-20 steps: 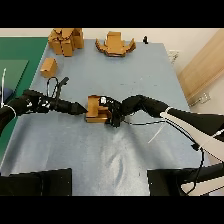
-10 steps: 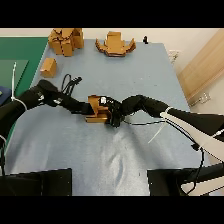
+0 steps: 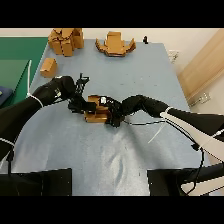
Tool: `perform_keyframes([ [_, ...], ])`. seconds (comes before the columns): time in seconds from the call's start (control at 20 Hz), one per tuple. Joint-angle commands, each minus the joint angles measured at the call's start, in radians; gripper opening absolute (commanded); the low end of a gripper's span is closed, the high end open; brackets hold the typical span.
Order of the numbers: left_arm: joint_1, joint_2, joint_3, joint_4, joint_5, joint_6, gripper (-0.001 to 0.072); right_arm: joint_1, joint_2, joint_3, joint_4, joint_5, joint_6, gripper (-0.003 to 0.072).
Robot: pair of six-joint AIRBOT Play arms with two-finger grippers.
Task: Fold the box.
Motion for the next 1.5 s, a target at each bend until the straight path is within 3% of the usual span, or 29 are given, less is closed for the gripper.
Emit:
perform_keyframes([
  [0.0, -0.031, -0.014, 0.008, 0.1, 0.012, -0.108, 0.0494, 0.0, 0.0, 0.0, 0.0, 0.002, 0.0, 0.005],
  [0.05, -0.036, -0.019, 0.009, 0.097, 0.017, -0.108, 0.0375, 0.0, 0.0, 0.0, 0.0, 0.002, 0.0, 0.005],
  [0.1, -0.046, -0.022, 0.009, 0.091, 0.028, -0.107, 0.0341, 0.0, 0.0, 0.0, 0.0, 0.002, 0.0, 0.005],
  [0.15, -0.056, -0.027, 0.011, 0.091, 0.031, -0.107, 0.0221, 0.0, 0.0, 0.0, 0.0, 0.002, 0.0, 0.005],
  [0.2, -0.064, -0.034, 0.016, 0.09, 0.031, -0.108, 0.0017, 0.0, 0.0, 0.0, 0.0, 0.002, 0.0, 0.005],
  [0.4, -0.097, -0.04, 0.023, 0.083, 0.053, -0.108, 0.0024, 0.0, 0.0, 0.0, 0.0, 0.001, 0.0, 0.005],
  [0.45, -0.101, -0.039, 0.024, 0.08, 0.047, -0.111, 0.0237, 0.0, 0.0, 0.0, 0.0, 0.001, 0.0, 0.005],
  [0.5, -0.103, -0.039, 0.024, 0.088, 0.043, -0.136, 0.0534, 0.0, 0.0, 0.0, 0.0, 0.001, 0.0, 0.005],
  [0.55, -0.103, -0.039, 0.024, 0.092, 0.039, -0.156, 0.0547, 0.0, 0.0, 0.0, 0.0, 0.001, 0.0, 0.005],
  [0.7, -0.103, -0.045, 0.024, 0.106, 0.035, -0.185, 0.0519, 0.0, 0.0, 0.0, 0.0, 0.001, 0.0, 0.005],
  [0.8, -0.103, -0.055, 0.024, 0.116, 0.027, -0.201, 0.0289, 0.0, 0.0, 0.0, 0.0, 0.001, 0.0, 0.005],
  [1.2, -0.103, -0.104, 0.024, 0.138, 0.0, -0.235, 0.0287, 0.0, 0.0, 0.0, 0.0, 0.001, 0.0, 0.005],
  [1.3, -0.103, -0.104, 0.027, 0.14, -0.005, -0.225, 0.0021, 0.0, 0.0, 0.0, 0.0, 0.001, 0.0, 0.005],
  [1.45, -0.103, -0.104, 0.037, 0.14, -0.041, -0.224, 0.0015, 0.0, 0.0, 0.0, 0.0, 0.001, 0.0, 0.005],
])
